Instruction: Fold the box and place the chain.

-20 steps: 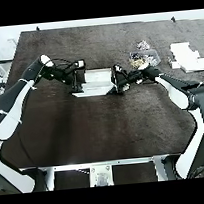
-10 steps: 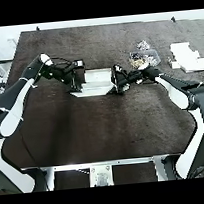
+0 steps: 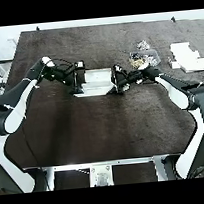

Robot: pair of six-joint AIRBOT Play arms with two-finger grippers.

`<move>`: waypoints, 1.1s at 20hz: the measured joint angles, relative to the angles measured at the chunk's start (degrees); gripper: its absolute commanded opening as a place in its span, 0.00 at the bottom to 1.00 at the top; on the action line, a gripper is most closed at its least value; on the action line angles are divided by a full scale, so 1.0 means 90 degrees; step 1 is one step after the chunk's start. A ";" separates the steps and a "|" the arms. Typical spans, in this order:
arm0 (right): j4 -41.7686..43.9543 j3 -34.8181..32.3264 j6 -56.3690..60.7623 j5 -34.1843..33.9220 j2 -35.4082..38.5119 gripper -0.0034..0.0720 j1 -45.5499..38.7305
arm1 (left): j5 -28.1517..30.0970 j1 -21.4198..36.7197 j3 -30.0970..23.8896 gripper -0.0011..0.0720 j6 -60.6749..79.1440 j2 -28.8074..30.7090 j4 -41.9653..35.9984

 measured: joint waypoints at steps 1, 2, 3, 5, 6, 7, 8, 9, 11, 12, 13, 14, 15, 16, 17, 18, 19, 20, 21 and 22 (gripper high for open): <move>0.0000 0.0000 0.0000 0.0000 0.0000 0.71 0.0000 | -0.0002 0.0000 0.0000 0.85 0.0000 -0.0034 -0.0005; 0.0000 0.0000 0.0000 0.0000 0.0002 0.71 0.0000 | 0.0000 0.0002 0.0000 0.85 0.0000 -0.0063 -0.0024; 0.0000 0.0000 0.0000 0.0000 0.0000 0.71 0.0000 | 0.0002 0.0002 0.0000 0.76 0.0000 -0.0090 -0.0041; 0.0000 0.0000 0.0000 0.0000 0.0000 0.71 0.0000 | 0.0051 0.0002 0.0000 0.67 0.0002 -0.0129 -0.0046; 0.0000 0.0000 0.0000 -0.0002 0.0000 0.71 0.0000 | 0.0083 0.0002 0.0000 0.67 0.0000 -0.0138 -0.0053; 0.0000 0.0000 0.0000 -0.0002 0.0000 0.71 0.0000 | 0.0104 0.0002 0.0000 0.67 0.0000 -0.0148 -0.0063; 0.0002 0.0000 0.0000 0.0000 0.0002 0.71 0.0000 | 0.0134 -0.0010 0.0000 0.67 0.0000 -0.0155 -0.0083; 0.0000 0.0000 0.0000 0.0000 0.0000 0.71 0.0000 | 0.0163 -0.0019 0.0000 0.67 0.0002 -0.0160 -0.0095; 0.0000 0.0000 0.0000 0.0000 0.0002 0.71 0.0000 | 0.0197 -0.0075 0.0000 0.67 0.0039 -0.0168 -0.0092; 0.0000 0.0000 0.0000 -0.0002 0.0002 0.71 0.0000 | 0.0214 -0.0112 0.0000 0.64 0.0075 -0.0168 -0.0092; 0.0000 0.0000 0.0000 -0.0002 0.0002 0.71 0.0000 | 0.0238 -0.0138 0.0000 0.58 0.0097 -0.0170 -0.0085; 0.0000 0.0000 0.0002 -0.0002 0.0002 0.71 0.0000 | 0.0260 -0.0158 0.0000 0.58 0.0114 -0.0172 -0.0070; 0.0000 0.0000 0.0000 0.0000 0.0000 0.71 0.0000 | 0.0272 -0.0170 0.0000 0.58 0.0124 -0.0172 -0.0066; 0.0000 0.0000 0.0002 0.0000 0.0002 0.71 0.0000 | 0.0299 -0.0182 0.0000 0.58 0.0136 -0.0172 -0.0058; 0.0000 0.0000 0.0002 -0.0002 0.0000 0.71 0.0000 | 0.0325 -0.0189 0.0000 0.58 0.0146 -0.0172 -0.0053; 0.0000 0.0000 0.0002 0.0000 0.0002 0.71 -0.0002 | 0.0345 -0.0197 0.0000 0.58 0.0151 -0.0172 -0.0051; 0.0000 0.0000 0.0002 0.0000 0.0002 0.71 -0.0002 | 0.0362 -0.0202 0.0000 0.58 0.0172 -0.0172 -0.0049; 0.0000 0.0000 0.0002 0.0000 0.0002 0.71 -0.0002 | 0.0372 -0.0202 0.0000 0.58 0.0180 -0.0172 -0.0044; 0.0000 0.0000 0.0002 0.0000 0.0000 0.71 -0.0005 | 0.0381 -0.0202 0.0000 0.58 0.0192 -0.0172 -0.0036; 0.0000 0.0000 0.0002 0.0000 0.0002 0.71 -0.0005 | 0.0384 -0.0199 0.0000 0.61 0.0197 -0.0172 -0.0022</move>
